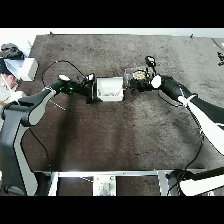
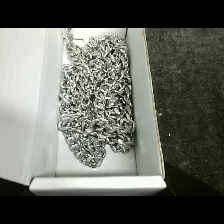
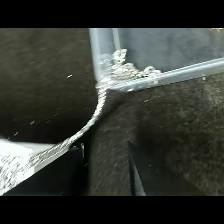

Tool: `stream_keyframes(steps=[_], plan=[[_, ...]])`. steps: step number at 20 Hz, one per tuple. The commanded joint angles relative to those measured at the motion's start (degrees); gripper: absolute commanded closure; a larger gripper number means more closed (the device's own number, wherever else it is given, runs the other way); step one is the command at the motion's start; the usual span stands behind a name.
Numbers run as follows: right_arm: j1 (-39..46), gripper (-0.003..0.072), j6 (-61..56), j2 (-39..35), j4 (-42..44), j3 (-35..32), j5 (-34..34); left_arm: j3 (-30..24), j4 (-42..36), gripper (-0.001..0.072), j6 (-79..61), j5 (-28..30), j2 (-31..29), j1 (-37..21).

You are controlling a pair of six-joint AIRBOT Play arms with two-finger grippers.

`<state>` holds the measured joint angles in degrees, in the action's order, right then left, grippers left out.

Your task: Fold the box and place the chain.

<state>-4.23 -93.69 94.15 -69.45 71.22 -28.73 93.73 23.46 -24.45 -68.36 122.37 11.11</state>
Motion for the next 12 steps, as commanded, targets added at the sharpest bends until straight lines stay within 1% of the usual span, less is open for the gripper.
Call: stream_keyframes(steps=[1,3,5,6,9,10,12], plan=[[1.55,0.0349,7.37,4.66,12.28,2.01,3.32,0.00,0.00,0.0437,-0.02,0.00,0.00,0.02],[1.40,0.0349,8.24,8.04,14.99,5.27,3.23,0.00,0.00,0.0437,-0.02,0.02,0.00,0.02],[0.92,0.0349,8.28,10.80,15.74,8.17,3.17,0.00,0.00,0.0437,-0.02,0.02,0.00,0.02],[0.59,0.0388,8.41,11.69,15.72,9.16,3.15,0.00,0.00,0.0437,-0.02,0.00,0.00,0.02],[0.79,0.0668,8.37,12.20,15.76,9.94,2.49,0.00,0.00,0.0437,-0.02,0.02,0.00,0.02],[0.81,0.0692,8.46,11.08,15.28,9.92,1.25,0.00,0.00,0.0437,-0.02,0.00,0.00,0.02],[0.26,0.0692,10.12,6.21,11.82,9.90,-1.40,0.00,0.00,0.0437,-0.02,0.00,0.00,0.02]])
